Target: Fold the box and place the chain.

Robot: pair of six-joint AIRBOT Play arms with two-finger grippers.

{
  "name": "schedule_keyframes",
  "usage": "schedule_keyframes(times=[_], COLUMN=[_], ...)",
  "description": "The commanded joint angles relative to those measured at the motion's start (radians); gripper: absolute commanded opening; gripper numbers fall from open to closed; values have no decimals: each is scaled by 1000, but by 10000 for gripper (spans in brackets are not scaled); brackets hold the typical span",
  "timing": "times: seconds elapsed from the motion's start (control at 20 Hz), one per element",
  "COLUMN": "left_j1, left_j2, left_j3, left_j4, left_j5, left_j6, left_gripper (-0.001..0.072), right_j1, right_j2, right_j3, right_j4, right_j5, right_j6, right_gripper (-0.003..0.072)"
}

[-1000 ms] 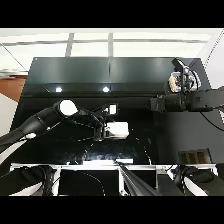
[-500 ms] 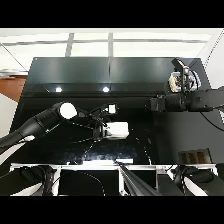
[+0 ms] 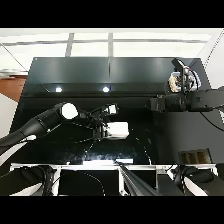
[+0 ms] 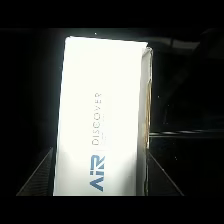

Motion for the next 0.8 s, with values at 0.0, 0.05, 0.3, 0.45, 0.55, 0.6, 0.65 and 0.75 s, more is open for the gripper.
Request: schedule_keyframes(times=[0.0, 0.05, 0.3, 0.45, 0.55, 0.6, 0.65, 0.75], left_j1=[-1, -1, -1, -22, -38, -40, -40, -40], left_j2=[-2, -2, -2, -2, -4, -5, -8, -15], left_j3=[0, 0, 0, 0, 0, 0, 0, 0], left_j4=[0, 0, 0, 6, 10, 10, 11, 13], left_j5=[0, 0, 0, 3, 18, 27, 30, 28], left_j6=[0, 0, 0, 0, 0, 0, 0, 0], left_gripper=[707, 707, 707, 707, 707, 707, 707, 707], right_j1=[0, 0, 0, 0, 0, 0, 0, 0], right_j2=[0, 0, 0, 0, 0, 0, 0, 0], right_j3=[0, 0, 0, 0, 0, 0, 0, 0], right_j4=[0, 0, 0, 0, 0, 0, 0, 0], right_j5=[0, 1, 0, 0, 0, 0, 0, 0], right_j6=[0, 0, 0, 0, 0, 0, 0, 0], right_gripper=[23, 23, 24, 24, 24, 24, 23, 24])
